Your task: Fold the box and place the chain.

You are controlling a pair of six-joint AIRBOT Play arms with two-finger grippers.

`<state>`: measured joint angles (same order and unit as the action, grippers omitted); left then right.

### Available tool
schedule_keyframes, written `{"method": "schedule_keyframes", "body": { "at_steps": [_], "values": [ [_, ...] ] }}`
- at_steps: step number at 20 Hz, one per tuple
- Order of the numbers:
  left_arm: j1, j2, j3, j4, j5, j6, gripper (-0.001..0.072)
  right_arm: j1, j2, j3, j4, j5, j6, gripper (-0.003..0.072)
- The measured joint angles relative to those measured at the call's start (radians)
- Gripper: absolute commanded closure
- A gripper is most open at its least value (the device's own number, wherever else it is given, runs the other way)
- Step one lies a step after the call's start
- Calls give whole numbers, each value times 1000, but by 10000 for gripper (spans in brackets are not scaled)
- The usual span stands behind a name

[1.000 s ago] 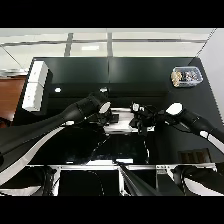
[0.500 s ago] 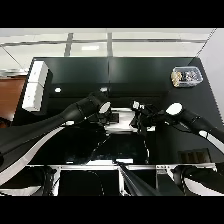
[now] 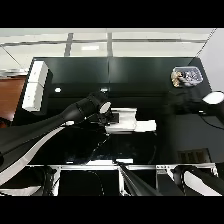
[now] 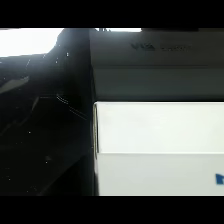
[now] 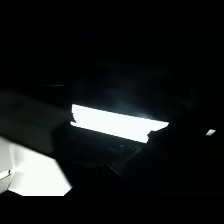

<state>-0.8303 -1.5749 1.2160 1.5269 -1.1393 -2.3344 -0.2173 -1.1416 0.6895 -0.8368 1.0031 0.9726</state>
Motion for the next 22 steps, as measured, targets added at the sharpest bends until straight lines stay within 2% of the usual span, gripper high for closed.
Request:
{"method": "schedule_keyframes", "body": {
  "at_steps": [2, 4, 8, 12, 13, 14, 15, 20, 22],
  "values": [
    [0, 0, 0, 0, 0, 0, 685, -105, -27, -41, 23, 51, 89, 674],
    [0, 0, 0, -1, 0, 0, 686, -138, -70, -80, 66, 103, 103, 673],
    [0, 0, 0, -2, 0, 0, 686, -37, -166, -116, 142, 153, 79, 673],
    [0, 0, 0, -2, -1, 1, 686, 87, -209, -108, 275, 180, -47, 671],
    [0, 0, 0, -2, -1, 1, 685, 103, -213, -97, 294, 190, -67, 608],
    [0, 0, 0, -2, 0, 1, 686, 114, -216, -85, 304, 201, -80, 313],
    [0, 0, 0, -2, 0, 0, 686, 124, -219, -73, 317, 214, -88, 78],
    [0, 0, 0, -2, 0, 0, 686, 146, -223, -40, 361, 281, -102, 65],
    [0, 0, 0, -2, 1, 0, 686, 166, -224, -35, 378, 290, -81, 206]
  ]
}}
